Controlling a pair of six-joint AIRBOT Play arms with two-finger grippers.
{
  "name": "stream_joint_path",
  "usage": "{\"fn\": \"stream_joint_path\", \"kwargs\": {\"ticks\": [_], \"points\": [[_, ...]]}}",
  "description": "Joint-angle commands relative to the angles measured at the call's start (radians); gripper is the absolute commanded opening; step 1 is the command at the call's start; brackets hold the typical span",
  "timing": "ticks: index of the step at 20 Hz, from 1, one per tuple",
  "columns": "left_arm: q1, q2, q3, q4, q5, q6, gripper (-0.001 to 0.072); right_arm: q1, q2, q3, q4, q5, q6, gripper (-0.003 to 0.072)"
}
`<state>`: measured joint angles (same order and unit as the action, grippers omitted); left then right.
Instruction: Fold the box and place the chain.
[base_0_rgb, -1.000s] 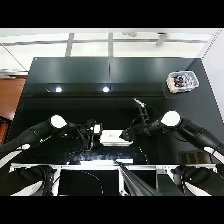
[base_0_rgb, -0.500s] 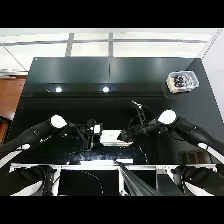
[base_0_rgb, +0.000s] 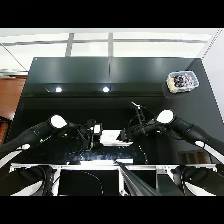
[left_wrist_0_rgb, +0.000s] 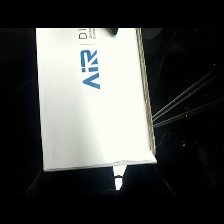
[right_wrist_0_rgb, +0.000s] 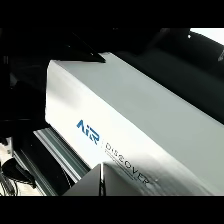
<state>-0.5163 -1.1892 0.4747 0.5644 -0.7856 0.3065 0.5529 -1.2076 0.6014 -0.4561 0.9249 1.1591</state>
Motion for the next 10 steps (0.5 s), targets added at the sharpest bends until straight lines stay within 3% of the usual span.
{"fn": "stream_joint_path", "kwargs": {"ticks": [1, 4, 6, 10], "points": [[0.000, 0.000, 0.001, 0.000, 0.000, 0.000, 0.0467, 0.000, -0.003, 0.000, -0.018, -0.022, -0.001, 0.0033], [0.000, 0.000, 0.001, 0.000, 0.000, 0.000, 0.0467, -0.006, -0.002, 0.006, -0.017, -0.002, -0.018, 0.0033], [0.000, 0.000, 0.001, 0.000, 0.000, 0.000, 0.0467, -0.041, 0.012, 0.034, -0.016, 0.071, -0.020, 0.0034], [0.000, 0.000, 0.001, 0.000, -0.004, -0.002, 0.0470, -0.196, 0.152, 0.091, -0.037, 0.206, -0.019, 0.0043]]}}
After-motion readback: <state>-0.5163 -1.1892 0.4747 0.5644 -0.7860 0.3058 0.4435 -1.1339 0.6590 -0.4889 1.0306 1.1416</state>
